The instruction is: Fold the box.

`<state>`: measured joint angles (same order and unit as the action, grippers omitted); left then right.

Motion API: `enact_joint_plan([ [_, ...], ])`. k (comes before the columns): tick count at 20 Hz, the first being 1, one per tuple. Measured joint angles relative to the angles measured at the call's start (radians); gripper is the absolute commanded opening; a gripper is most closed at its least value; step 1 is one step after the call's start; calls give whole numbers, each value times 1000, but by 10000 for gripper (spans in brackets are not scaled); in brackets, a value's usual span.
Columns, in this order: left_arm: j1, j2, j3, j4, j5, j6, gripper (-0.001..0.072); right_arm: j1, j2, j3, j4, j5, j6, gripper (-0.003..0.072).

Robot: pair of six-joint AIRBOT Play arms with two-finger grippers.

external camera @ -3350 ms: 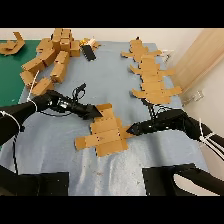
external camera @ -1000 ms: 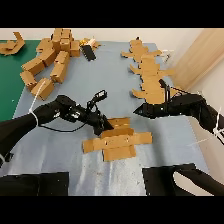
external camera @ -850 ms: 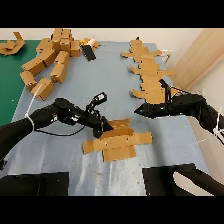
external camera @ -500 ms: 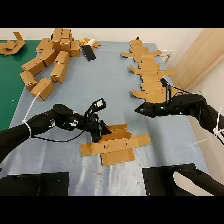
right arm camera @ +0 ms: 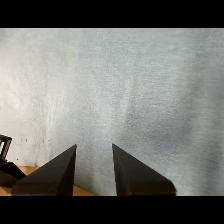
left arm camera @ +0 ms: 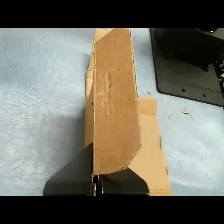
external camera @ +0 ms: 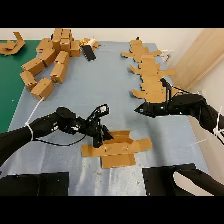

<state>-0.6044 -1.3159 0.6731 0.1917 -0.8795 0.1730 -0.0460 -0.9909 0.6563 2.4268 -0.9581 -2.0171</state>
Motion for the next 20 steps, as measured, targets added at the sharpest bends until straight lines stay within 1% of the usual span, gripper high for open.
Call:
enact_joint_plan([
  [9,-8,2,-20,40,-11,-13,9,0,0,0,0,0,-10,328],
  [15,40,11,-22,53,-19,-28,9,0,0,0,-1,0,-16,329],
  [20,47,14,-23,58,-32,-32,9,0,0,0,-1,-1,-23,329],
])
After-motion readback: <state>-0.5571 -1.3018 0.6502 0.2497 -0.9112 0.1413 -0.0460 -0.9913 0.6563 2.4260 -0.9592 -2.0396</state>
